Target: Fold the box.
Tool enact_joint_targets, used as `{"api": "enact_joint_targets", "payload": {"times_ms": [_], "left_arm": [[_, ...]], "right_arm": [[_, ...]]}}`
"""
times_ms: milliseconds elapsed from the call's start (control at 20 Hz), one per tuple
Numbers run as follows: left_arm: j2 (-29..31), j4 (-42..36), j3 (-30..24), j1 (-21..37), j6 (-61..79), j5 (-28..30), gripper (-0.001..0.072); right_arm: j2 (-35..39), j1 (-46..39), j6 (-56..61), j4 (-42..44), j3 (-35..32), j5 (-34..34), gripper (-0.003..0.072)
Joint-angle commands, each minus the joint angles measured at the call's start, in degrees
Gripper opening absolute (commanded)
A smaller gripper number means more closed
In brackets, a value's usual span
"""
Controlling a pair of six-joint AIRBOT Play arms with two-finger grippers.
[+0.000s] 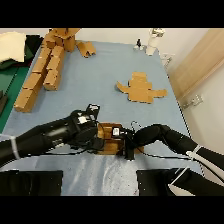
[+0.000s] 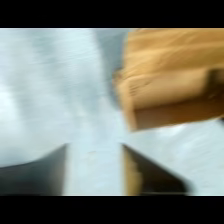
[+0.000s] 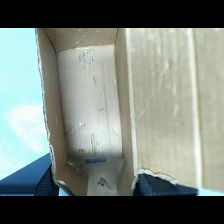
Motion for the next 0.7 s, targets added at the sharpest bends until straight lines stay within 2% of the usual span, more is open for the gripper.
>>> {"api": "enact_joint_targets", "payload": {"times_ms": [0,100,200,300,450,550,650], "left_arm": [[5.6,8.3,-0.8,0.1,5.9,-8.4,0.0013],[8.2,9.9,-4.2,1.6,13.6,-7.1,0.0011],[10.7,4.4,-10.5,7.5,23.9,-3.1,0.0011],[12.5,-7.1,-17.2,17.4,40.3,3.8,0.0011],[12.5,-29.2,-22.4,31.1,81.7,12.5,0.0012],[11.2,-34.6,-22.4,33.7,102.3,16.0,0.0013],[9.4,-34.5,-22.4,32.5,111.7,21.2,0.0030]], "right_arm": [[0.0,0.0,0.0,0.0,0.0,0.0,0.0513],[0.0,0.0,0.0,0.0,0.0,0.0,0.0513],[0.0,0.0,0.0,0.0,0.0,0.0,0.0513],[0.0,0.0,0.0,0.0,0.0,0.0,0.0513],[0.0,0.0,0.0,0.0,0.0,0.0,0.0512],[0.0,0.0,0.0,0.0,0.0,0.0,0.0512],[0.0,0.0,0.0,0.0,0.0,0.0,0.0513]]}}
